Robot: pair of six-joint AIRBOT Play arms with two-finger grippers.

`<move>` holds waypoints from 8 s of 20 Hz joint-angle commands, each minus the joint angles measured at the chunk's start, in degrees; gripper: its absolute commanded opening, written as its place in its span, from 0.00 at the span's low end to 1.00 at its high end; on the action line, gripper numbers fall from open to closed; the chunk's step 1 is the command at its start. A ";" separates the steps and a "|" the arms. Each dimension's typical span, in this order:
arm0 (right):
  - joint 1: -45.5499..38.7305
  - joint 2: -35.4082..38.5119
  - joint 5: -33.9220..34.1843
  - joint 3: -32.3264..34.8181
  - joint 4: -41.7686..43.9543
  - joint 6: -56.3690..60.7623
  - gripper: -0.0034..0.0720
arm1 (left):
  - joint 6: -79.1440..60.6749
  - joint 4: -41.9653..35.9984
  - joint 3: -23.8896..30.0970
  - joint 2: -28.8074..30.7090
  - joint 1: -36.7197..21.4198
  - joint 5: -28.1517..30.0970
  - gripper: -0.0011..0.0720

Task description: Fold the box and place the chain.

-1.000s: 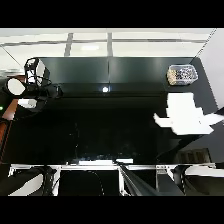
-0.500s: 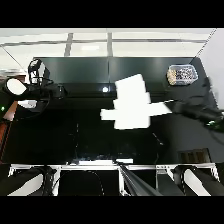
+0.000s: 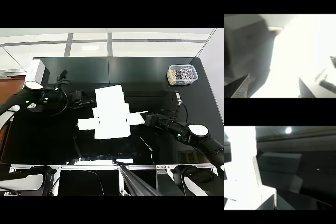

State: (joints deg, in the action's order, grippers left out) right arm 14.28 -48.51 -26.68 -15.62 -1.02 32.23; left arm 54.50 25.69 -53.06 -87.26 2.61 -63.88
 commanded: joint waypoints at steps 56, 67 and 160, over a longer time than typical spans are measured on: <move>7.54 -2.49 -17.70 -15.91 -55.17 -15.47 0.86 | -61.88 15.23 5.70 7.43 21.66 15.30 0.05; 9.11 -11.67 -18.43 -15.91 -52.50 -20.39 0.86 | -61.59 15.06 5.40 6.14 21.59 16.57 0.05; 10.14 -28.89 -12.48 -21.38 -30.77 -44.30 0.98 | -61.55 17.77 5.31 5.38 21.57 13.70 0.05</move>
State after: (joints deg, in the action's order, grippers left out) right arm 24.38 -77.36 -39.40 -37.04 -31.68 -12.16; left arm -7.05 43.46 -47.68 -81.87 24.18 -50.15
